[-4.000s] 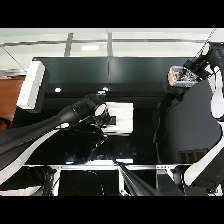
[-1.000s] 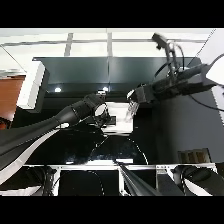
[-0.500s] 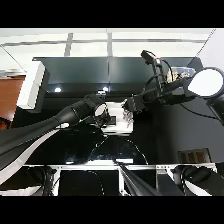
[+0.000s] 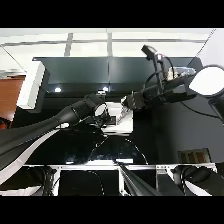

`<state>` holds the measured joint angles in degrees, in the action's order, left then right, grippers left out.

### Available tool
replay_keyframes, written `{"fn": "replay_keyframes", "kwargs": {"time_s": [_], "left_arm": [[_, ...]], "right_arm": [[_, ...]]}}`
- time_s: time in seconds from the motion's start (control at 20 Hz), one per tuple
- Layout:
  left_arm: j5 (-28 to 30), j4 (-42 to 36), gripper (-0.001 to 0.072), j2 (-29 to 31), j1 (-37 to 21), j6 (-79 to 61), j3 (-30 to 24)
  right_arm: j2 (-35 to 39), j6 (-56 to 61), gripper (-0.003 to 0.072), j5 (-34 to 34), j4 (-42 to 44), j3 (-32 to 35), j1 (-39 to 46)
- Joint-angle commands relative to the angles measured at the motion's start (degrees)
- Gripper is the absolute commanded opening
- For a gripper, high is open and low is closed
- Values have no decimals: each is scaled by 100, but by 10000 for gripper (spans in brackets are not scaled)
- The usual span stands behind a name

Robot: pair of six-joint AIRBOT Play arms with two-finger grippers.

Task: Fold the box and place the chain.

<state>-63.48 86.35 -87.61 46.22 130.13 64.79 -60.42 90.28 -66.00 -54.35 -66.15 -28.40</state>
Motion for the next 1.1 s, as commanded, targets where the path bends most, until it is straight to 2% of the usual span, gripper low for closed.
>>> {"fn": "replay_keyframes", "kwargs": {"time_s": [0.0,0.15,0.3,0.35,0.4,0.5,0.8,0.95,1.0,1.05], "left_arm": [[0,2,28,0,-4,-2,0],[0,2,28,0,-4,-2,0],[0,2,28,0,-4,-2,0],[0,2,28,0,-4,-2,0],[0,2,28,0,-4,-2,0],[0,2,28,0,-4,0,0],[50,4,28,0,-17,-2,2],[-114,-57,29,2,-33,-188,7],[-284,-94,69,4,-33,-223,42],[-455,-90,259,20,-33,-247,101]], "right_arm": [[-9,103,15,492,-74,678,-111],[-85,151,16,1185,-66,1351,-149],[-225,168,40,1329,-74,1580,-149],[-234,168,199,1335,-72,1582,-146],[-234,164,267,1327,-79,1580,-144],[-232,164,267,1174,-177,1580,-68],[76,160,266,61,-822,1567,769],[101,155,266,-55,-841,1569,848],[101,157,266,-50,-831,1569,826],[101,157,266,-55,-826,1569,826]]}}
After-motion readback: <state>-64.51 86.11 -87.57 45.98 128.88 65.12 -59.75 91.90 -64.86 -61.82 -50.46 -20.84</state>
